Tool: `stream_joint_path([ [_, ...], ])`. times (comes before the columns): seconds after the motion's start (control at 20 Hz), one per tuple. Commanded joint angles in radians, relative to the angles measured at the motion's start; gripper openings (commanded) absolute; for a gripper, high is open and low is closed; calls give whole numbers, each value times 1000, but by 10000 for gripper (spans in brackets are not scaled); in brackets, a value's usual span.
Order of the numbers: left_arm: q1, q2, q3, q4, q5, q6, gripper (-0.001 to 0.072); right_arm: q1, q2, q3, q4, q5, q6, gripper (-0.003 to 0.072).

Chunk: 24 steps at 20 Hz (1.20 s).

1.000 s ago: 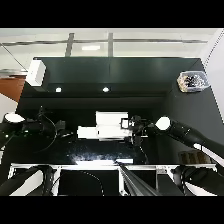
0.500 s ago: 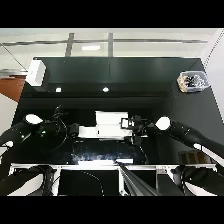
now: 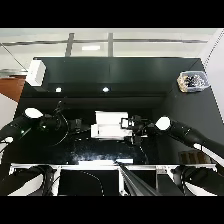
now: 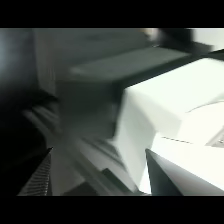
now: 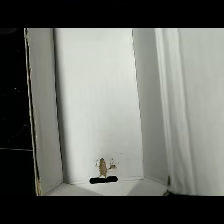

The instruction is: Fold the box and place the chain.

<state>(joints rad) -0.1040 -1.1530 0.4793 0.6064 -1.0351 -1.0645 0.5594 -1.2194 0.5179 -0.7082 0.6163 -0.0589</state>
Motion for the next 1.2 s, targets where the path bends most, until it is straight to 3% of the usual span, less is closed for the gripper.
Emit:
stream_joint_path([
  [0.0,-38,0,50,-5,-44,2,657,0,0,-1,0,0,0,475],
  [0.4,-188,0,64,-5,69,-24,657,0,0,-1,0,0,0,475],
  [0.75,-343,0,69,49,272,-143,657,0,0,-1,0,0,0,475],
  [1.15,-400,0,71,148,302,-307,657,0,0,-1,0,0,0,475],
])
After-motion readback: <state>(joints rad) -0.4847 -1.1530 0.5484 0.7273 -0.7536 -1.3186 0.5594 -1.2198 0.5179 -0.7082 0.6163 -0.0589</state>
